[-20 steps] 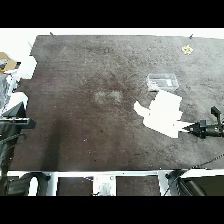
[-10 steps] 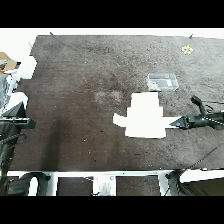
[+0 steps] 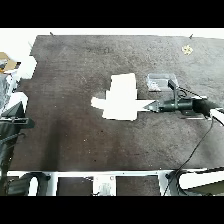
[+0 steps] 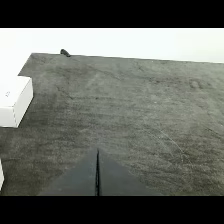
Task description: Fold the box and place the chain.
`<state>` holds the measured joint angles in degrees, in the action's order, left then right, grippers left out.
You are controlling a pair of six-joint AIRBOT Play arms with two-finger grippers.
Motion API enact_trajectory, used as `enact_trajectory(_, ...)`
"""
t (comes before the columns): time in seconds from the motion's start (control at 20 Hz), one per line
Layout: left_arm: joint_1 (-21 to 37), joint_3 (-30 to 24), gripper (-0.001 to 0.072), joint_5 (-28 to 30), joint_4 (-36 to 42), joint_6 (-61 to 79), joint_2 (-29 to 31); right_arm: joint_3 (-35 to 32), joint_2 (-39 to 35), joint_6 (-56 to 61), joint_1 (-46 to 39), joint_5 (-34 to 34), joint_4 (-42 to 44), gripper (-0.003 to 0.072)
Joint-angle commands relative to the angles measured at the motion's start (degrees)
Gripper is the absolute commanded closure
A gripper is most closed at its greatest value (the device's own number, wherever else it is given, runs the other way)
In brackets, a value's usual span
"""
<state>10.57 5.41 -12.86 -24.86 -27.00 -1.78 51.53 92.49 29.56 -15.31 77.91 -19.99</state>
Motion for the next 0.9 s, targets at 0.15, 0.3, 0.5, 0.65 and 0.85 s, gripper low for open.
enact_trajectory(0.15, 0.0, 0.81, 0.0101, -2.43, 1.68, 0.07, -0.02, 0.02, 0.02, -4.11, 8.9, -13.2, 6.95, 0.0686)
enact_trajectory(0.3, 0.0, 5.97, 0.0114, -10.78, 2.8, 3.89, -1.05, 0.04, 0.28, -7.48, 11.87, -21.09, 8.22, 0.0687)
enact_trajectory(0.5, -0.11, 16.37, 0.0113, -21.55, 4.55, 6.34, -15.52, 0.11, 0.66, -11.8, 13.68, -22.69, 6.86, 0.0687)
enact_trajectory(0.65, -0.11, 24.83, 0.0113, -31.82, 7.54, 10.36, -31.43, 0.13, 0.68, -12.24, 13.88, -23.23, 4.09, 0.0687)
enact_trajectory(0.85, -0.13, 36.89, 0.0113, -45.59, 7.78, 13.09, -51.56, 0.13, 0.61, -14.64, 13.88, -23.32, 3.15, 0.0687)
